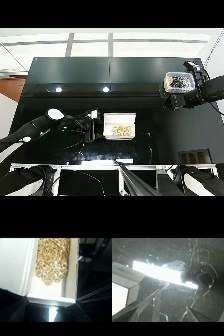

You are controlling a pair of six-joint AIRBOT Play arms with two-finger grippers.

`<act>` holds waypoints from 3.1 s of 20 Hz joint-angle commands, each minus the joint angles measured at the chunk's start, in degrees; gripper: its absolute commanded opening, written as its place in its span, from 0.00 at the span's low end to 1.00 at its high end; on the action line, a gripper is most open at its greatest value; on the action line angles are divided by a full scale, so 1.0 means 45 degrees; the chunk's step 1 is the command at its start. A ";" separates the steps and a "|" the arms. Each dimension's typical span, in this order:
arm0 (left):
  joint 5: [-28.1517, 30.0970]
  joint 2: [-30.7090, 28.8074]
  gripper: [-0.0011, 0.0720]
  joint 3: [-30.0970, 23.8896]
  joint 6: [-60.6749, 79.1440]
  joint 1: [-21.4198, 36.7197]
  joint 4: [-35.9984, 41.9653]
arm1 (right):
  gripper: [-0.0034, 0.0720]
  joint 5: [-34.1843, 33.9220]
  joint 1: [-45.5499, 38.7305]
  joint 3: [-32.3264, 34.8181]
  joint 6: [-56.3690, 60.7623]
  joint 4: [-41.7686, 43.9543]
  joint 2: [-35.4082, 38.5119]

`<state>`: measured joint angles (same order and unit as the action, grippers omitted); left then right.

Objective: Fold the box and place the chain.

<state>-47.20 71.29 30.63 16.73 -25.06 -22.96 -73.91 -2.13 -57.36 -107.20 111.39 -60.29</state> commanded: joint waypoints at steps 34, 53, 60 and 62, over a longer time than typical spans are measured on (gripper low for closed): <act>0.1112 0.0073 0.65 0.0053 -0.0729 -0.1107 -0.0525 | 0.98 0.3793 0.1365 0.0005 -0.2958 0.2152 -0.0228; 0.1122 0.0073 0.65 0.0053 -0.0729 -0.1103 -0.0520 | 0.97 0.1996 0.3551 0.1783 -1.1798 0.6232 -0.2365; 0.1122 0.0073 0.65 0.0053 -0.0729 -0.1103 -0.0520 | 0.97 0.1588 0.3716 0.2040 -1.1832 0.6120 -0.2365; 0.1122 0.0073 0.65 0.0053 -0.0729 -0.1103 -0.0525 | 0.97 0.1409 0.3730 0.2035 -1.1948 0.5804 -0.2331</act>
<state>-42.15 71.59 30.83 13.45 -30.02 -25.30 -66.02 14.50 -48.42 -160.18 138.76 -70.94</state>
